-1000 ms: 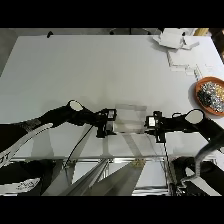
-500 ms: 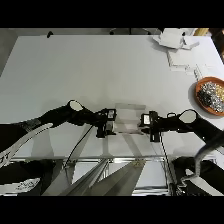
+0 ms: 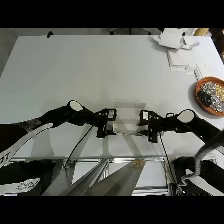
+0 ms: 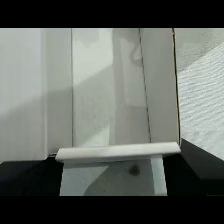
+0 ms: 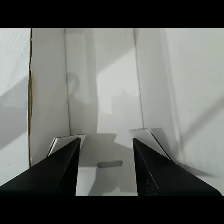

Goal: Fold the box and place the chain.

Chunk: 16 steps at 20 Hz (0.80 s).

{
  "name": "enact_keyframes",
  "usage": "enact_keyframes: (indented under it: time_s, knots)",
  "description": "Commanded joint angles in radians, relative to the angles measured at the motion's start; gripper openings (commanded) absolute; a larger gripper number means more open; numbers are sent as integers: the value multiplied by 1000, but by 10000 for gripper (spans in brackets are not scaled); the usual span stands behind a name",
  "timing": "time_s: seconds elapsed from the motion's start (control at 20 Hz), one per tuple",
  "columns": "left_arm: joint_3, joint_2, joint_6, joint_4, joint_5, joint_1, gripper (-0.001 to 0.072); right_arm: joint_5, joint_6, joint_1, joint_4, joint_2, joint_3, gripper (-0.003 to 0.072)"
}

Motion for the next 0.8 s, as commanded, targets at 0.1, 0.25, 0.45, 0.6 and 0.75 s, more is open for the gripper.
enact_keyframes:
  time_s: [0.1, 0.25, 0.45, 0.6, 0.75]
  knots:
    - [0, 0, 1, 2, -2, 0, 150, 13, 636, 0, -274, 237, 1, 339]
    - [0, 0, 1, 2, -2, 0, 150, 12, 929, -10, -335, 351, 1, 75]
    - [0, 0, 1, 2, -2, 0, 150, 19, 1186, -172, -336, 386, 1, 37]
    - [0, 0, 1, 2, -2, 0, 150, 53, 1251, -344, -357, 385, 1, 19]
    - [0, 0, 1, 2, -2, 0, 150, 56, 1370, -422, -448, 341, 1, 19]
